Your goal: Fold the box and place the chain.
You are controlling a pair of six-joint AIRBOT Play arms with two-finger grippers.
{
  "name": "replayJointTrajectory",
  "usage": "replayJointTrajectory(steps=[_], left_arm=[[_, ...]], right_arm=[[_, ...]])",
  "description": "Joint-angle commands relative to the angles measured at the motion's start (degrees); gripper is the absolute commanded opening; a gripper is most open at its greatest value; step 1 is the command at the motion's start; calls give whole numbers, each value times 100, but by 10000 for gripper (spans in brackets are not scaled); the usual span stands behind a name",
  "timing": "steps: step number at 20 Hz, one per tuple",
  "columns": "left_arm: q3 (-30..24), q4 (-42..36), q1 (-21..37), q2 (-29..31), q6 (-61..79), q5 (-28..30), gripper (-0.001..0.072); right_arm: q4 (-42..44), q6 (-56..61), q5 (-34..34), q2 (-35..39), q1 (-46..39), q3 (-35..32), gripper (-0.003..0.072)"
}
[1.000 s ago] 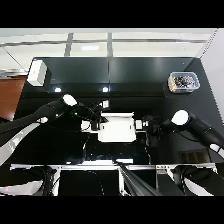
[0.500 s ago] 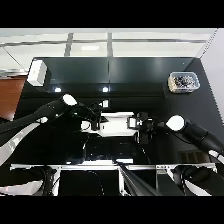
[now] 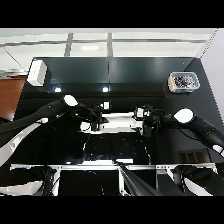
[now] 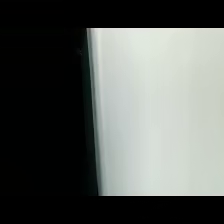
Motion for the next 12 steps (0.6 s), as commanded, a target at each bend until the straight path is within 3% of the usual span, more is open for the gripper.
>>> replayJointTrajectory(steps=[1, 12], left_arm=[[4, 20, -4, -2, -7, -4, 25], [4, 20, -4, -2, -9, -2, 25]], right_arm=[[439, -568, 365, -271, -125, 0, 703], [885, -1510, 385, -1143, -120, 2, 702]])
